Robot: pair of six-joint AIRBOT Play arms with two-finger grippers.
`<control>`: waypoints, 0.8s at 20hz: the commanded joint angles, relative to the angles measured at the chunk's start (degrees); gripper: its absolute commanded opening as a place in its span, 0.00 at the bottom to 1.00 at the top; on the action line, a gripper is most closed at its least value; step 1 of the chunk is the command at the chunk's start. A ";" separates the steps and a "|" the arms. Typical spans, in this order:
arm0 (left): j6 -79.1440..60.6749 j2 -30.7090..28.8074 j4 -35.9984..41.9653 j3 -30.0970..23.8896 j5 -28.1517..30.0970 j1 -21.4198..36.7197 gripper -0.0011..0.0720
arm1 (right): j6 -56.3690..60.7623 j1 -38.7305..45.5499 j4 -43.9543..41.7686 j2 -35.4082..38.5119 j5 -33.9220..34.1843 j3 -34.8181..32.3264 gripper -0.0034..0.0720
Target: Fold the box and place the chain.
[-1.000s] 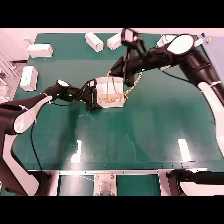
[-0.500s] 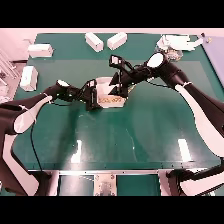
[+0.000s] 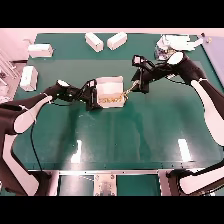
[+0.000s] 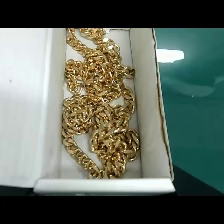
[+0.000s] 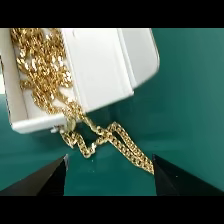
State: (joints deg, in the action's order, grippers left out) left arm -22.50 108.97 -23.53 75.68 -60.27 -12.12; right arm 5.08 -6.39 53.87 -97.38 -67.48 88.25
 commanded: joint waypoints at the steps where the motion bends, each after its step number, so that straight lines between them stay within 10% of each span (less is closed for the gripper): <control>1: -0.02 -0.02 0.00 -0.02 0.02 0.02 0.53 | -9.51 2.60 -1.81 -3.98 -0.61 -0.20 0.85; 16: -0.02 -0.02 0.00 -0.02 0.02 0.02 0.53 | -25.94 -1.36 -10.38 -13.49 -0.48 -0.04 0.85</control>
